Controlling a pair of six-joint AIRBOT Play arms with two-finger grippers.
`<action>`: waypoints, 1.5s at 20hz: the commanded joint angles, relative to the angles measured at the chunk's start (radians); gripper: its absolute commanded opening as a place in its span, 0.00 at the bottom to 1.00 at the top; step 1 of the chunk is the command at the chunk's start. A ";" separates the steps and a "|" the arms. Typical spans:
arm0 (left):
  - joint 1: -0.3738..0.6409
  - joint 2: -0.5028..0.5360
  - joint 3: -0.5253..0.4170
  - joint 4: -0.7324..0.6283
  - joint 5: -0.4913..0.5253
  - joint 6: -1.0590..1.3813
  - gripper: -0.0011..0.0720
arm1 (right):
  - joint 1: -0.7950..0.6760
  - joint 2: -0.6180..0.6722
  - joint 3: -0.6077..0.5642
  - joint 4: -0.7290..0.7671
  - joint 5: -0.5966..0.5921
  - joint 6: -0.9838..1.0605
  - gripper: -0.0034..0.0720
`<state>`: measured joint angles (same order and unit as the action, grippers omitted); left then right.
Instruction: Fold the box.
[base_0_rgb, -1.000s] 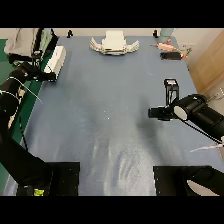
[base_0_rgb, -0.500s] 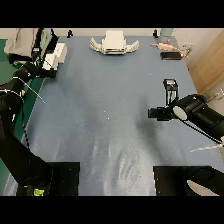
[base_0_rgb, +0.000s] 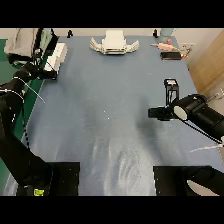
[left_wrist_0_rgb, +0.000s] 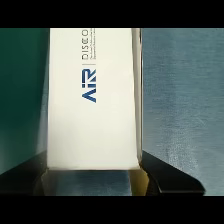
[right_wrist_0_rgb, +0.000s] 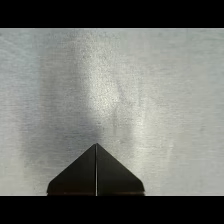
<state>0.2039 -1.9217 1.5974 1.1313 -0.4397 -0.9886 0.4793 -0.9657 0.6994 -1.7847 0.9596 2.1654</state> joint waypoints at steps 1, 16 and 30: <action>0.001 -0.006 0.001 -0.047 -0.024 0.000 0.65 | 0.000 0.000 0.001 0.001 0.000 0.000 0.05; 0.037 0.072 0.053 0.014 -0.386 -0.005 0.99 | 0.000 0.000 0.002 0.005 0.000 0.000 0.05; -0.061 0.320 -0.010 -0.096 -0.946 -0.103 0.03 | 0.000 -0.007 0.014 0.197 -0.034 -0.117 0.05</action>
<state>0.1997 -1.6718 1.6409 1.0428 -1.3331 -1.0897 0.4793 -0.9684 0.7040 -1.6520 0.9463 2.0701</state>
